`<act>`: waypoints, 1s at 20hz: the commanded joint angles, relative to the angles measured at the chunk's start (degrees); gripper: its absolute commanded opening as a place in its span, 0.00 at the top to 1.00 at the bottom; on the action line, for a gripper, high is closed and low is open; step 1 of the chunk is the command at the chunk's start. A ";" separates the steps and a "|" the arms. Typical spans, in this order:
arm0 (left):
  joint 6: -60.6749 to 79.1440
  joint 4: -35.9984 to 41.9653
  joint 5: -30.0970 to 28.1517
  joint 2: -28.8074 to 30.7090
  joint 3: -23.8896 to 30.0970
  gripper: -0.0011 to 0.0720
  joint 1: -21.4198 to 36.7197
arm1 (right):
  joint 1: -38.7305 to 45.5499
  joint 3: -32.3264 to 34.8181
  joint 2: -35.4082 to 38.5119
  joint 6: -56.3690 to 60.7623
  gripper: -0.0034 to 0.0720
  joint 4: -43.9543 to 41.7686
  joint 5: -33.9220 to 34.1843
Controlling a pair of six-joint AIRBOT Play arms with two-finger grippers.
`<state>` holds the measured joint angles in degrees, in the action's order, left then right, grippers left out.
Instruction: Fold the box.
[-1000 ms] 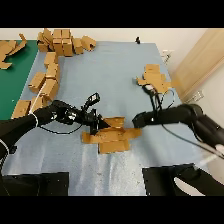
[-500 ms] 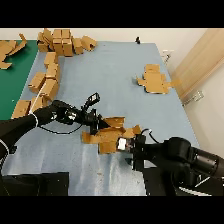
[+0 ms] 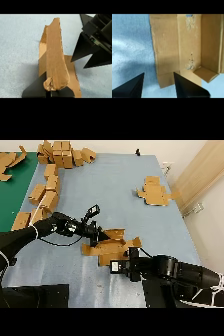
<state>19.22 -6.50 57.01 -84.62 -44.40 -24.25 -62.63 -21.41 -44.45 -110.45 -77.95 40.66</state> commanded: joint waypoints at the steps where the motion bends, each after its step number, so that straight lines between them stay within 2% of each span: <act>1: 0.02 0.04 0.00 -0.02 0.00 0.97 0.04 | -0.17 0.07 -2.10 0.07 0.24 3.23 -3.80; 9: 0.02 0.04 0.09 -0.02 0.00 0.97 0.04 | -0.15 -0.17 -4.52 4.11 0.25 10.14 -5.95; 20: 0.02 0.04 0.04 -0.02 0.00 0.97 0.04 | -0.15 -1.42 -3.50 4.81 0.25 12.00 -5.44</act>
<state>19.25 -6.44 57.08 -84.62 -44.40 -24.25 -62.74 -22.02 -48.53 -106.30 -66.83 34.92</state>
